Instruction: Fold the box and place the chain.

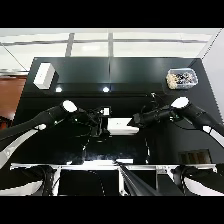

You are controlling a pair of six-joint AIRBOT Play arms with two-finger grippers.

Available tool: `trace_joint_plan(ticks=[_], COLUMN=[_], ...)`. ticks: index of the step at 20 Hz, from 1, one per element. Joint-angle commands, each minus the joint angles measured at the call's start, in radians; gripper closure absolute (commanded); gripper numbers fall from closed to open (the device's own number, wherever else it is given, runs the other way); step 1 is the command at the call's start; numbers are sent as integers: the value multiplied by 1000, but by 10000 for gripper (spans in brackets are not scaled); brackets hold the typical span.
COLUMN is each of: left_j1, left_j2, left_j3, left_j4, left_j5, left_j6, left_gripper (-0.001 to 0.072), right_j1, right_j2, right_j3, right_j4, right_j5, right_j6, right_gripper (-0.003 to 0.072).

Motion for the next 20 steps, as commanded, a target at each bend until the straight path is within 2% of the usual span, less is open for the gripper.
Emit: trace_joint_plan(ticks=[1, 8, 11, 16, 17, 18, 20], left_j1=[0, 0, 0, 2, 2, 2, 4], left_j2=[0, 0, 0, 2, 3, 8, 40], left_j3=[0, 0, 0, 2, 2, 3, 18], left_j4=[0, 0, 0, 0, 0, 2, 61], left_j5=[0, -1, -2, -3, -11, -16, -33], left_j6=[0, 0, 0, -2, -2, -6, -99], left_gripper=[221, 221, 222, 220, 134, -11, -11], right_j1=[5, 38, -3, -188, -240, -294, -373], right_j2=[-8, -3, 40, 224, 267, 309, 367], right_j3=[0, 1, 28, 155, 159, 158, 158], right_j4=[-36, -83, -72, -118, -151, -203, -317], right_j5=[-34, -69, 21, 238, 247, 264, 307], right_j6=[2, 12, -13, -42, -42, -37, -7], right_gripper=[675, 675, 674, 675, 675, 675, 675])
